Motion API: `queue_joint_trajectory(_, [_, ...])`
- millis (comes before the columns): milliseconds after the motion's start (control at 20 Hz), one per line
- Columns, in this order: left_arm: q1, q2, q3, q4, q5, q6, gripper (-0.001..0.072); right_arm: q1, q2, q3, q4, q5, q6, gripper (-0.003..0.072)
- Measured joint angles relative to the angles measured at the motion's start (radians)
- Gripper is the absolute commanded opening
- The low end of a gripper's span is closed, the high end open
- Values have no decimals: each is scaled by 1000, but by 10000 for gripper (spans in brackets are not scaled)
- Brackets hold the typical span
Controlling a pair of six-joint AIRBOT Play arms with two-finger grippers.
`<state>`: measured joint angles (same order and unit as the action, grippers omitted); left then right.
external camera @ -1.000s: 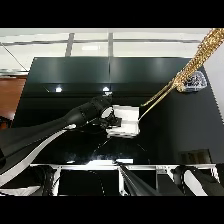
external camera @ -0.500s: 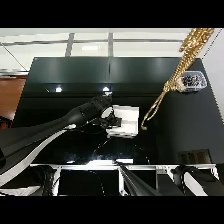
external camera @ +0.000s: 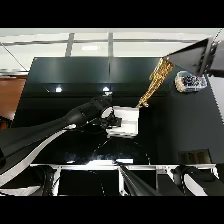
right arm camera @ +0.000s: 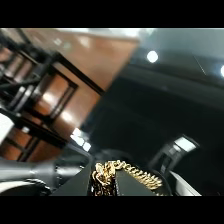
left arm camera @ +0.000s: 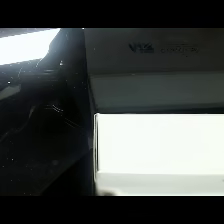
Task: Fold the box and place the chain.
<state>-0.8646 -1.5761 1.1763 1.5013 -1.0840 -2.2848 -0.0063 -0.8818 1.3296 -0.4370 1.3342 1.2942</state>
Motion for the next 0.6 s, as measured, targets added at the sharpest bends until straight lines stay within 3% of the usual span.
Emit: queue_joint_trajectory(600, [0, 0, 0, 0, -1, 0, 31, -50, 0, -85, -142, 116, 17, 13])
